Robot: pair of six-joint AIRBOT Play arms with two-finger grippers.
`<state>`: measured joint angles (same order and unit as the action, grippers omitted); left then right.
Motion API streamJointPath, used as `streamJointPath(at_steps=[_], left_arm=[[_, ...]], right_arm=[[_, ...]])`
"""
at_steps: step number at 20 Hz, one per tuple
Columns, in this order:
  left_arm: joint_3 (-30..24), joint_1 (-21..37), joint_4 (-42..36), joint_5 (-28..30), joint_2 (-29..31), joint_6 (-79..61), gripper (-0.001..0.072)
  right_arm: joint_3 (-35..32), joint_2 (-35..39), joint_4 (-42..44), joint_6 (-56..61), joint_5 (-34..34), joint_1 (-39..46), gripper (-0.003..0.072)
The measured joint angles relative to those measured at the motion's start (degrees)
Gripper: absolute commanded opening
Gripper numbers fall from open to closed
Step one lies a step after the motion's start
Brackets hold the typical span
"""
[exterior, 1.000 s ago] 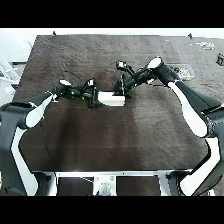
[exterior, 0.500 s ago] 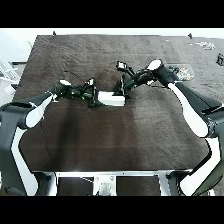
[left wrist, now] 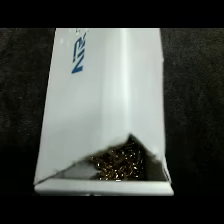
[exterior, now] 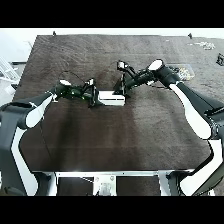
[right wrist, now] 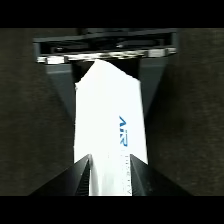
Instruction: Fold the box and place the chain.
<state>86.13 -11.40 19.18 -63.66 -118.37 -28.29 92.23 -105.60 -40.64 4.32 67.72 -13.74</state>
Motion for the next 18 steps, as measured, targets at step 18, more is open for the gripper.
streamJointPath(at_steps=[18], left_arm=[[0.0, 0.0, 0.0, 0.0, 0.0, -0.2, 0.0542]], right_arm=[[-2.0, 0.2, -0.4, -0.5, -0.5, -0.5, 0.0272]])
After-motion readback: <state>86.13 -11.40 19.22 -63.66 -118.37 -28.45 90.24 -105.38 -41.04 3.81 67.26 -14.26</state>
